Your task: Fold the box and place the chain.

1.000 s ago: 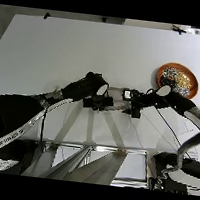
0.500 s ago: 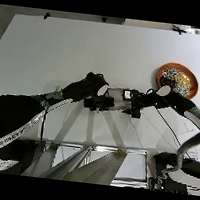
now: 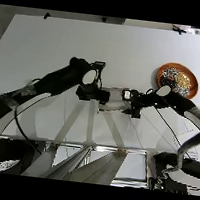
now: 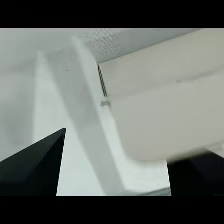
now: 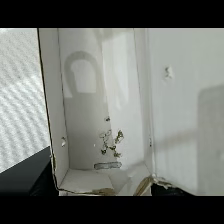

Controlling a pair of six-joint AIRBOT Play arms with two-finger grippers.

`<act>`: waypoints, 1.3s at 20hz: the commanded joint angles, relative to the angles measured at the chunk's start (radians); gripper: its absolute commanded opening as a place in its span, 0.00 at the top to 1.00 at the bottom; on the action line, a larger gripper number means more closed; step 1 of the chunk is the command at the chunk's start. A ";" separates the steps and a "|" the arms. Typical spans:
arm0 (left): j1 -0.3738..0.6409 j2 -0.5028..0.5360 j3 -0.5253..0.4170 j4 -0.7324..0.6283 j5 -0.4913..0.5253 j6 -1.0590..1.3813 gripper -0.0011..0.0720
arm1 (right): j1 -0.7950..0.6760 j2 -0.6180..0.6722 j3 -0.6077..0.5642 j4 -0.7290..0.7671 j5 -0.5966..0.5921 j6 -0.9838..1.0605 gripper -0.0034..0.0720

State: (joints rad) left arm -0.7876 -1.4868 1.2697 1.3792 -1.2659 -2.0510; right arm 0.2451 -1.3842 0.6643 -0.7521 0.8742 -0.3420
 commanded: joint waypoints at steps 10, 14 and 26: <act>0.253 0.216 -0.429 -0.208 0.284 1.480 0.03 | 0.000 0.001 0.000 0.000 0.001 0.000 0.42; 0.264 0.134 -0.446 -0.467 0.315 1.956 0.02 | 0.000 0.000 0.000 0.000 0.001 0.000 0.42; 0.261 0.018 -0.446 -0.647 0.413 2.136 0.02 | 0.000 0.000 0.000 0.000 0.001 0.000 0.42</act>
State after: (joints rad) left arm -0.5259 -1.4601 0.8238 0.7662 -0.8822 0.0597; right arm 0.2451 -1.3842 0.6643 -0.7525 0.8745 -0.3416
